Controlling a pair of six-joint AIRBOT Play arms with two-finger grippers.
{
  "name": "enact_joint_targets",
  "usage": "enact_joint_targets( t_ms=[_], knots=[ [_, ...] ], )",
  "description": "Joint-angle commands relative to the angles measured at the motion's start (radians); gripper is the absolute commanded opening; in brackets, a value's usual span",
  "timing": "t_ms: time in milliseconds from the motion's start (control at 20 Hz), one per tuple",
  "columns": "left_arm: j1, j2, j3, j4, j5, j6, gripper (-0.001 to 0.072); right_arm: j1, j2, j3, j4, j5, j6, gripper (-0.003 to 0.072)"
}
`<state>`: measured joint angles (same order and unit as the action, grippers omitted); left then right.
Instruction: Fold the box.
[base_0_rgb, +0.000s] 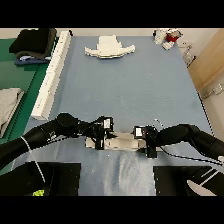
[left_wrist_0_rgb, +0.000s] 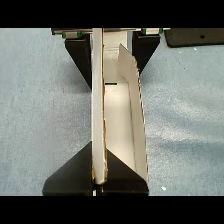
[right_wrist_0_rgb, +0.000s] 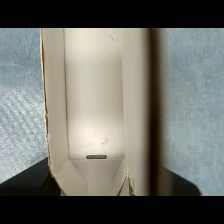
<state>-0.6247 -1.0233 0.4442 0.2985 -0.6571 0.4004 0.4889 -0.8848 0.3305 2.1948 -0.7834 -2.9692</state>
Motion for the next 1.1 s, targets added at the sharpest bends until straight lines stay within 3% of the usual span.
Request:
enact_joint_targets(
  t_ms=[0, 800, 1050],
  knots=[
    [0.001, -0.001, 0.0, 0.001, 0.0, 0.0, 0.0013, -0.001, 0.001, 0.001, 0.0, 0.016, 0.001, 0.0515],
    [0.001, -0.002, 0.0, -0.008, -0.019, -0.002, 0.0012, -0.001, 0.001, 0.001, 0.0, 0.016, 0.001, 0.0515],
    [0.001, -0.018, 0.0, -0.009, -0.007, -0.1, 0.0015, -0.001, 0.001, 0.001, 0.0, 0.016, 0.001, 0.0515]
  ],
)
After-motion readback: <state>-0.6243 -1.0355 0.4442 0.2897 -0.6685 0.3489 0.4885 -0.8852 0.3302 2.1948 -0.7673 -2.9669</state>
